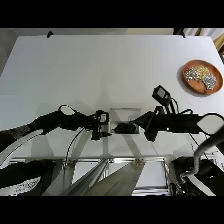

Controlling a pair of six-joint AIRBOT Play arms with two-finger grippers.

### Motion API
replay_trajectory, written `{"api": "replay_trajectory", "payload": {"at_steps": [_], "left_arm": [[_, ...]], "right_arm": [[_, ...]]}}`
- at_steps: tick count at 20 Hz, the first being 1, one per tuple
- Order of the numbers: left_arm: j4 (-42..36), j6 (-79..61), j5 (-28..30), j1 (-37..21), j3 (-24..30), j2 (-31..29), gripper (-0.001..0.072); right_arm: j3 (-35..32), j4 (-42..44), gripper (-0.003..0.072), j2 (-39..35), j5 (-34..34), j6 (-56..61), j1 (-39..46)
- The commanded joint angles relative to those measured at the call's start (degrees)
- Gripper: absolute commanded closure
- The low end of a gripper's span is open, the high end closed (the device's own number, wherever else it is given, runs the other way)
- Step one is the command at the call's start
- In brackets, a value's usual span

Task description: Fold the box and place the chain.

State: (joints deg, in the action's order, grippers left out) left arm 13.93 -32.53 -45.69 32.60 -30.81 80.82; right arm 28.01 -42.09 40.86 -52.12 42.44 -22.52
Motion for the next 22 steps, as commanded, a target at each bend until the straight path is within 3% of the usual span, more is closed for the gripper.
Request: {"api": "replay_trajectory", "payload": {"at_steps": [1, 6, 8, 13, 15, 22], "left_arm": [[0.0, 0.0, 0.0, 0.0, 0.0, 0.0, 0.0556], [0.0, 0.0, 0.0, 0.0, 0.0, 0.0, 0.0556], [0.0, 0.0, 0.0, 0.0, 0.0, 0.0, 0.0556], [0.0, 0.0, 0.0, 0.0, 0.0, 0.0, 0.0556], [0.0, 0.0, 0.0, 0.0, 0.0, 0.0, 0.0556], [0.0, 0.0, 0.0, 0.0, 0.0, 0.0, 0.0556]], "right_arm": [[-1.9, 0.1, 0.0672, 7.2, 2.2, -2.5, 0.0], [-1.9, 0.0, 0.0644, 13.8, 2.2, -2.4, -0.4], [-1.8, 0.1, 0.0560, 13.8, 2.3, -2.5, -2.2], [0.2, 0.1, 0.0547, 13.7, -1.0, -1.8, -5.3], [4.4, -0.3, 0.0512, 13.7, -5.4, -1.4, -5.2], [27.5, -12.1, 0.0537, 16.7, -16.4, 2.7, -4.8]]}}
